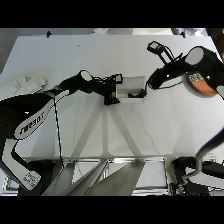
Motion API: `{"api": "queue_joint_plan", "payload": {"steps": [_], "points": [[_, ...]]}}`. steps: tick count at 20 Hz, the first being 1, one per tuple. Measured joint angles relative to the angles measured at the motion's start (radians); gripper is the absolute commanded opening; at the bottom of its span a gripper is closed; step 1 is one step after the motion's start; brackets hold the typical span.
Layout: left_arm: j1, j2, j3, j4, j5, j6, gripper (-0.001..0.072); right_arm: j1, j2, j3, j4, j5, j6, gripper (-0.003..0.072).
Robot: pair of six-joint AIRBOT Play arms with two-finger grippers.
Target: Fold the box and place the chain.
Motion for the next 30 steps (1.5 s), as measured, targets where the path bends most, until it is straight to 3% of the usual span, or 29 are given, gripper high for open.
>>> {"api": "queue_joint_plan", "payload": {"steps": [6,11,12,13,14,15,21,28,30], "points": [[0.0,0.0,0.0,0.0,0.0,0.0,0.0214,0.121,0.012,0.0,0.205,0.006,-0.042,0.0011],[0.0,0.0,0.0,0.0,0.0,0.0,0.0214,0.158,-0.003,0.0,0.258,-0.041,-0.051,0.0012],[0.0,0.0,0.0,0.0,0.0,0.0,0.0214,0.161,-0.01,0.0,0.262,-0.051,-0.051,0.0025],[0.0,0.0,0.0,0.0,0.0,0.0,0.0214,0.162,-0.016,0.0,0.262,-0.062,-0.052,0.0138],[0.0,0.0,0.0,0.0,0.0,0.0,0.0214,0.163,-0.021,0.0,0.254,-0.071,-0.052,0.0267],[0.0,0.0,0.0,0.0,0.0,0.0,0.0214,0.164,-0.025,0.0,0.243,-0.076,-0.052,0.0314],[0.0,0.0,0.0,0.0,0.0,0.0,0.0214,0.128,-0.032,0.0,0.106,-0.043,-0.019,0.0312],[0.0,0.0,0.0,0.0,0.0,0.0,0.0214,-0.072,-0.01,0.0,0.02,0.002,0.062,0.0316],[0.0,0.0,0.0,0.0,0.0,0.0,0.0214,-0.11,-0.018,-0.002,-0.041,0.0,0.093,0.0396]]}}
